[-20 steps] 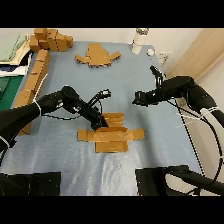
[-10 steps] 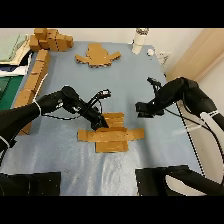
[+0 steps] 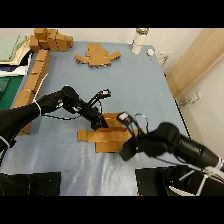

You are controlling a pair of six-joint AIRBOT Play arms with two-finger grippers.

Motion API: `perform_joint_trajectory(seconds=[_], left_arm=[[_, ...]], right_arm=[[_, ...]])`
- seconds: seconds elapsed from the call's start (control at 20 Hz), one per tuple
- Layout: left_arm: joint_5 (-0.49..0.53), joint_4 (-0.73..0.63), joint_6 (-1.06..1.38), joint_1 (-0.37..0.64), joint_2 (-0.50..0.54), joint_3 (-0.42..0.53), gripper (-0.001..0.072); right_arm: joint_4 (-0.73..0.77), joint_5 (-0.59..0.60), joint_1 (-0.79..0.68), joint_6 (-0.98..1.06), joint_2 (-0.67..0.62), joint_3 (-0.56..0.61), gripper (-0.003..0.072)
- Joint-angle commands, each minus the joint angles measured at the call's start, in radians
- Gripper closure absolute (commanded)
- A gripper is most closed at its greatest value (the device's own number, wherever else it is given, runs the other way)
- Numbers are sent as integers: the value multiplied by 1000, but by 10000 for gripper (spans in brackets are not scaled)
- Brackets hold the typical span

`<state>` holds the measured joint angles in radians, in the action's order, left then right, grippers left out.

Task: Fold the box.

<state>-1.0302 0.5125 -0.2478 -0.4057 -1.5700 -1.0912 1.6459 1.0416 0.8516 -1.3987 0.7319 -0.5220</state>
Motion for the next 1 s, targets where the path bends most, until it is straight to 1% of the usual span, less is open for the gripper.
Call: perform_joint_trajectory(seconds=[0.0,0.1,0.2,0.4,0.55,0.7,0.95], left_arm=[[1,0,0,0,1,-1,695],[1,0,0,0,1,0,695],[-1,0,0,0,1,-1,695],[0,0,0,0,1,-1,696],[0,0,0,0,1,-1,696],[0,0,0,0,1,-1,695],[0,0,0,0,1,-1,695]], right_arm=[[-159,-151,264,-54,-95,152,118],[-269,-153,296,-54,-76,174,110],[-353,-169,295,-54,-42,174,110],[-457,-256,294,-48,16,174,112],[-500,-314,294,-22,44,174,114],[-502,-341,294,-22,74,174,117],[-525,-352,294,22,91,172,121]])
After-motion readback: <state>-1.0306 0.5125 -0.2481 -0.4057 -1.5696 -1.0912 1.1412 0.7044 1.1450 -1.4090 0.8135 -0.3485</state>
